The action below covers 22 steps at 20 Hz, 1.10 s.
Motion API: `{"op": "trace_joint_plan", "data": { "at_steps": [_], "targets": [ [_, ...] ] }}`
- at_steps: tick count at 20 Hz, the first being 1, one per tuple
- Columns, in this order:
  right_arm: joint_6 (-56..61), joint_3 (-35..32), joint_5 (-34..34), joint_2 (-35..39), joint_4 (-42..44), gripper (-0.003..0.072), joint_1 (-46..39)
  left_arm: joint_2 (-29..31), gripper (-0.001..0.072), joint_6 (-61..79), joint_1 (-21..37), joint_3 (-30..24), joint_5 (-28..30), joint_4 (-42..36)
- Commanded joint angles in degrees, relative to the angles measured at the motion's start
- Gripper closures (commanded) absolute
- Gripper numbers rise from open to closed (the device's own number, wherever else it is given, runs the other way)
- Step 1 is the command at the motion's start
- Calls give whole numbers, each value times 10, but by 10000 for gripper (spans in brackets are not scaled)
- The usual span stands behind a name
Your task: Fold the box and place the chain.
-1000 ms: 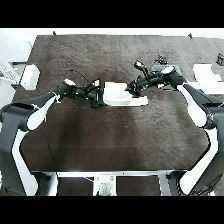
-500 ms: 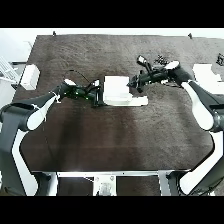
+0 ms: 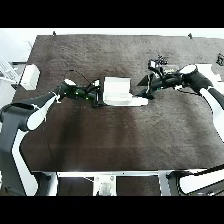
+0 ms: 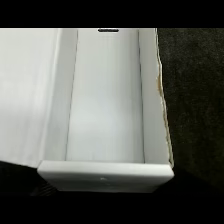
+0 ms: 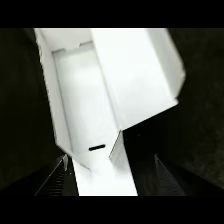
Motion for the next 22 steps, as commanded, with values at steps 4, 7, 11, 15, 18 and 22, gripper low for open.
{"op": "trace_joint_plan", "data": {
  "at_steps": [4, 7, 11, 15, 18, 22],
  "targets": [
    [-67, -19, -21, -31, -13, 40, 12, 0, 239, 0, 0, 0, 0, 0],
    [-75, -18, -37, -43, -18, 41, 26, 0, 239, 0, 0, 0, 0, 0],
    [-94, -18, -64, -48, -19, 179, 36, 0, 239, 0, 0, 0, 0, 0],
    [-99, -19, -66, -49, -18, 206, 56, 0, 239, 0, 0, 0, 0, 0],
    [-99, -19, -88, -50, -15, 323, 74, 0, 239, 0, 0, 0, 0, 0],
    [-99, -19, -105, -52, 1, 406, 92, 0, 240, 0, 0, 0, 0, 0]
  ]
}}
